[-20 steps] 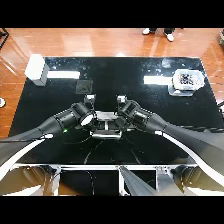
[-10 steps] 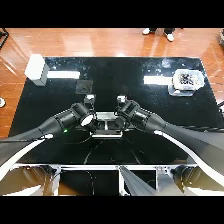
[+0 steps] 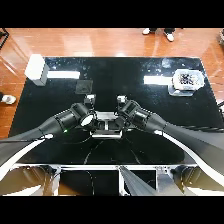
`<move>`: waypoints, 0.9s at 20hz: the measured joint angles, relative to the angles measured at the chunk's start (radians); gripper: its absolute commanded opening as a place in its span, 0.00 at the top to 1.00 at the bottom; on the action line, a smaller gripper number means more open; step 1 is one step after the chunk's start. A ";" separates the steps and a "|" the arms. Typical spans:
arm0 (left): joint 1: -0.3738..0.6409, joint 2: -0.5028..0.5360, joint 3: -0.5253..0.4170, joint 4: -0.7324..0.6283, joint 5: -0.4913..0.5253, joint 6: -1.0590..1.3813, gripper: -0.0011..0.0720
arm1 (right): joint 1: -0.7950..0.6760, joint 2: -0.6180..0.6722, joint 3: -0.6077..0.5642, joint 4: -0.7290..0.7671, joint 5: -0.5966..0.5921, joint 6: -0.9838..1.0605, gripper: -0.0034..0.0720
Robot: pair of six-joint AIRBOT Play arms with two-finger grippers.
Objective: Fold the box and place the chain.
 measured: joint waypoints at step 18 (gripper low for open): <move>-0.001 0.000 0.000 -0.002 0.001 0.000 0.96 | -0.003 0.087 0.000 -0.007 -0.047 -0.051 0.45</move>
